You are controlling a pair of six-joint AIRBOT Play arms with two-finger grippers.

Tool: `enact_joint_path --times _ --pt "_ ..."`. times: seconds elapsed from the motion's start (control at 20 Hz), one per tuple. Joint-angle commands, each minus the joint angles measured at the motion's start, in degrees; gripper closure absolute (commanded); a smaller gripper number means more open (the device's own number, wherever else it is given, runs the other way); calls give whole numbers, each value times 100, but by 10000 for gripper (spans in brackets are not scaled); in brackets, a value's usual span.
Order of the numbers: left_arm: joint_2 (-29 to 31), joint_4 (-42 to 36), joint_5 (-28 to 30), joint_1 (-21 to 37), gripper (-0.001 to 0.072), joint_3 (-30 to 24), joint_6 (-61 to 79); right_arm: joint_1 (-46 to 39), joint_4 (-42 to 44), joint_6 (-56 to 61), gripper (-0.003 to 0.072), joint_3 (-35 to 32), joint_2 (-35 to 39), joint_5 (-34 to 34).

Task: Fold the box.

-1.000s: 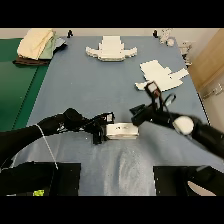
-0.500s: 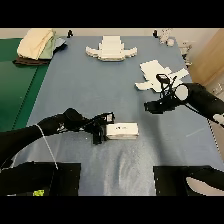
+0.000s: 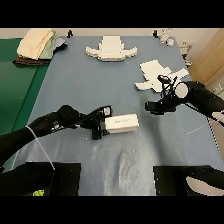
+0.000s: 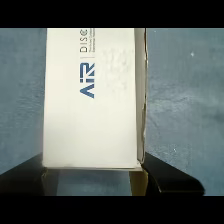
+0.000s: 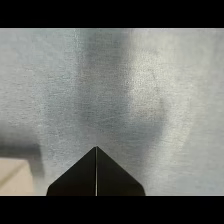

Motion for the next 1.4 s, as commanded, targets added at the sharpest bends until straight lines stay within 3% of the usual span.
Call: enact_joint_path --times 0.0,0.2,0.35,0.5,0.8,1.05,1.35 --pt "461 243 15 564 250 9 -1021 -4 4 17 683 7 -4 15" --pt "809 1799 61 2103 250 28 -2610 -4 2 17 683 7 -4 15" --pt "772 1768 774 3244 251 186 -3021 -4 2 17 682 7 -4 13" --pt "341 1775 1399 3908 251 686 -3193 -4 2 17 683 7 -4 15" --pt "-1554 1775 1757 4131 251 2358 -3508 -2 4 17 683 7 -4 15" --pt "-2872 1775 2155 4142 250 3453 -3757 -4 2 17 683 7 -4 15" --pt "-3744 1801 2144 4310 251 4192 -3963 -4 2 17 682 7 -4 15"
